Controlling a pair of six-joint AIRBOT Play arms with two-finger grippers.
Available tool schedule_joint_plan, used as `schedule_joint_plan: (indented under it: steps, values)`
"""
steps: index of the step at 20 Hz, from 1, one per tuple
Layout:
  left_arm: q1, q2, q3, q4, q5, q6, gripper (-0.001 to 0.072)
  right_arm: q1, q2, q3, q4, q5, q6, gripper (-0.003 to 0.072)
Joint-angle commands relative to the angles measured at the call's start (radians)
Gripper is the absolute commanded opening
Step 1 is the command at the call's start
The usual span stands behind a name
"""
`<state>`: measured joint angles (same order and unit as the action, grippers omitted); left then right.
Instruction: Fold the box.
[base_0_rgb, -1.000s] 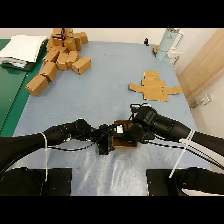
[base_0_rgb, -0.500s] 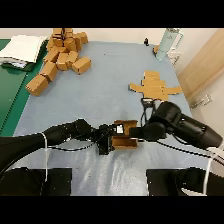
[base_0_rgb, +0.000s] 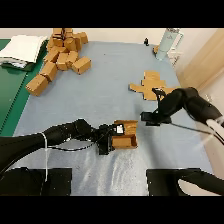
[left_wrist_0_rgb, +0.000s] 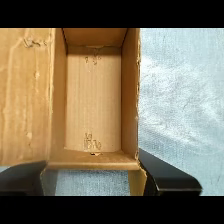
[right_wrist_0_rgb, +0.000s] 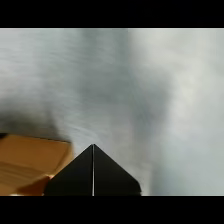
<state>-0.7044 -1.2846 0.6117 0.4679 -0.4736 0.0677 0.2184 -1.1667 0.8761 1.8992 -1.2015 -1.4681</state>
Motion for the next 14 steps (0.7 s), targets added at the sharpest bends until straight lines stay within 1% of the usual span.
schedule_joint_plan:
  steps: [1,3,4,6,8,10,12,14]
  values:
    - [0.0,0.0,0.0,0.0,0.0,0.0,0.0424,-0.209,-0.196,0.052,0.589,-0.024,-0.633,0.0004]
    - [0.0,0.0,0.0,0.0,0.0,0.0,0.0424,-0.193,-0.28,0.104,0.715,-0.173,-0.782,0.0004]
    - [0.0,0.0,0.0,0.0,0.0,0.0,0.0424,-0.17,-0.299,0.117,0.73,-0.225,-0.82,0.0004]
    - [0.0,0.0,0.0,0.0,0.0,0.0,0.0425,-0.113,-0.296,0.113,0.669,-0.226,-0.822,0.0005]
    - [0.0,0.0,0.0,0.0,0.0,0.0,0.0425,-0.048,-0.27,0.086,0.619,-0.208,-0.829,0.0005]
    - [0.0,0.0,0.0,0.0,0.0,0.0,0.0424,0.019,-0.212,0.037,0.542,-0.16,-0.828,0.0005]
    - [0.0,0.0,0.0,0.0,0.0,0.0,0.0424,0.08,-0.129,-0.032,0.466,-0.09,-0.817,0.0005]
    - [0.0,0.0,0.0,0.0,0.0,0.0,0.0425,0.144,-0.022,-0.122,0.43,0.02,-0.812,0.0005]
